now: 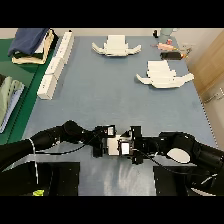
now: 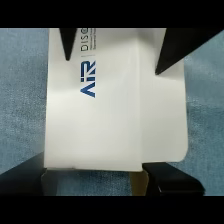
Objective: Fold the box.
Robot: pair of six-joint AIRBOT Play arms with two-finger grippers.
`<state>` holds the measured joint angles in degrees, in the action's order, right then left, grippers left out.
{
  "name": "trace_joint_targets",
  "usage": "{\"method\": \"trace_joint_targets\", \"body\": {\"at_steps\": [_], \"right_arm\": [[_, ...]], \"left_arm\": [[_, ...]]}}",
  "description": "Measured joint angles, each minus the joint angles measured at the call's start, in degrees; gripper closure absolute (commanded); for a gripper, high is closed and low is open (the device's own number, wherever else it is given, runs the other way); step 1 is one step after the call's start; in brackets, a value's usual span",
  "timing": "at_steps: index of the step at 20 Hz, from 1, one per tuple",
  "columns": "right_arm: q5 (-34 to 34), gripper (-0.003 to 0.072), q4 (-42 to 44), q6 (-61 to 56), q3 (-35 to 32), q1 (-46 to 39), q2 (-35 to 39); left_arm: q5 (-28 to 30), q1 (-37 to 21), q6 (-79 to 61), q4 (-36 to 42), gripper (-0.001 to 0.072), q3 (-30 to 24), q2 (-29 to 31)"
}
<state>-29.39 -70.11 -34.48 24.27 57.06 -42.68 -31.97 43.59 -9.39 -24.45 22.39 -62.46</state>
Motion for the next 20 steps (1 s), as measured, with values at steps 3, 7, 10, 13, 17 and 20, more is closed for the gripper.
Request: {"method": "trace_joint_targets", "body": {"at_steps": [3, 7, 10, 13, 17, 20], "right_arm": [[0.66, 0.0141, -6.6, -8.2, -0.46, 3.17, -0.04], [2.23, 0.0142, -15.61, -17.97, -1.68, 5.55, -0.11], [3.1, 0.0142, -20.63, -22.32, -2.03, 6.16, -0.15], [3.3, 0.0143, -24.2, -24.13, -1.99, 6.4, 0.0], [3.34, 0.0142, -26.58, -25.11, -1.73, 6.47, 1.11], [3.5, 0.0142, -27.26, -25.29, -1.66, 6.47, 2.08]], "left_arm": [[0.0, 0.0, 0.0, 0.0, 0.0232, 0.0, 0.0], [0.02, 0.0, 0.02, 0.02, 0.0232, 0.0, 0.0], [0.13, 0.0, 0.09, 0.07, 0.0232, 0.0, -0.02], [0.35, 0.0, 0.17, 0.11, 0.0232, 0.0, 0.0], [0.26, 0.0, 0.11, 0.07, 0.0232, 0.0, -0.02], [0.13, 0.0, 0.0, 0.0, 0.0232, 0.0, 0.0]]}}
